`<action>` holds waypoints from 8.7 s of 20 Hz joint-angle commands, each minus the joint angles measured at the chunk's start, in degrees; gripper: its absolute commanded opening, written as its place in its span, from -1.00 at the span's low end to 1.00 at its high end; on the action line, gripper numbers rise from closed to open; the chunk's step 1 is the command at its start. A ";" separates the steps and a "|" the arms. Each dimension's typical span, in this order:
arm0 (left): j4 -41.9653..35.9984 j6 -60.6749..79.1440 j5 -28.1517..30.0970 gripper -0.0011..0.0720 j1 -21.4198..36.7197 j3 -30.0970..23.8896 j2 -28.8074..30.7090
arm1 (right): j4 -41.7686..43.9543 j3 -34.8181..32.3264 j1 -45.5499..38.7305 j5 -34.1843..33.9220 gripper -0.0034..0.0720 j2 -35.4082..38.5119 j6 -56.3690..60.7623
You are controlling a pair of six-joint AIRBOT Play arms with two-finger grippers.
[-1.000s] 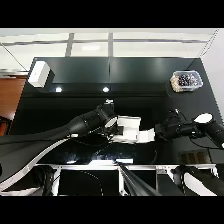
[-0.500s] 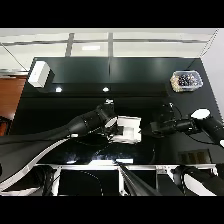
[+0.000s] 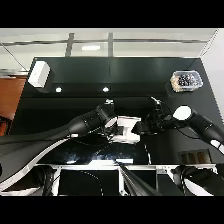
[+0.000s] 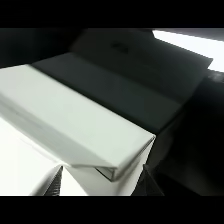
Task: Fold the box and place the chain.
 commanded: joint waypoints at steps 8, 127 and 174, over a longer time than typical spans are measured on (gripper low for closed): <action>0.02 0.00 -0.17 -0.90 0.04 -0.02 0.00 | -36.85 8.52 22.05 2.12 0.22 -0.48 49.99; 0.42 0.00 -0.37 -0.90 0.87 -0.02 -0.02 | -43.95 64.85 -31.41 5.64 -0.87 -36.39 16.83; 0.44 0.00 -0.35 -0.90 0.87 -0.02 -0.02 | 4.17 7.76 1.88 5.68 -0.87 18.32 1.33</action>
